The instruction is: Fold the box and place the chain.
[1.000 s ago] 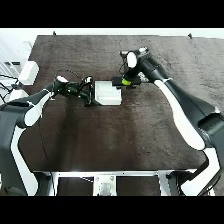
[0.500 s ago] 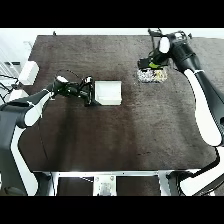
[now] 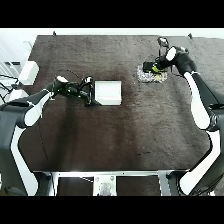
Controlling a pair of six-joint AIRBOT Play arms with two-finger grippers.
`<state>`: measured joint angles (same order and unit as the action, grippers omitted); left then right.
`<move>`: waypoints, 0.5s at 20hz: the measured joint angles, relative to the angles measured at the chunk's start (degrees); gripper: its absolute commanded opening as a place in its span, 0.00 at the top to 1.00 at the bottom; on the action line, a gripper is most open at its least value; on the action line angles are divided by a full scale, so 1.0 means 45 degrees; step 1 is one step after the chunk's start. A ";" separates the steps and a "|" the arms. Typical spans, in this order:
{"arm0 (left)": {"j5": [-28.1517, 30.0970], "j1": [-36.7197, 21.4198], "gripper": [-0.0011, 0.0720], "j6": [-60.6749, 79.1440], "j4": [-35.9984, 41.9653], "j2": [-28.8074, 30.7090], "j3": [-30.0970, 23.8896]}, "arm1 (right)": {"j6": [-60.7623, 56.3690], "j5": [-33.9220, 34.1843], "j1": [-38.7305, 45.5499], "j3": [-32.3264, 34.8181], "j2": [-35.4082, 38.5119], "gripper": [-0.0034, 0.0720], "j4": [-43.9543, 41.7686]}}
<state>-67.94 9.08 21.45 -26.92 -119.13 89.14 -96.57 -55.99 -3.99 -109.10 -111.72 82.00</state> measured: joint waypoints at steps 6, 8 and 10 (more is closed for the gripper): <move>0.0000 0.0000 0.33 -0.0005 0.0000 0.0000 0.0000 | 0.0165 0.0539 0.0107 -0.0005 -0.0816 0.44 -0.0661; 0.0000 0.0000 0.33 -0.0005 0.0005 0.0000 0.0000 | 0.0180 0.0588 0.0121 0.0000 -0.0962 0.56 -0.0894; 0.0000 0.0000 0.33 -0.0005 0.0000 0.0000 0.0000 | 0.0238 0.0641 0.0112 -0.0005 -0.1069 0.63 -0.1112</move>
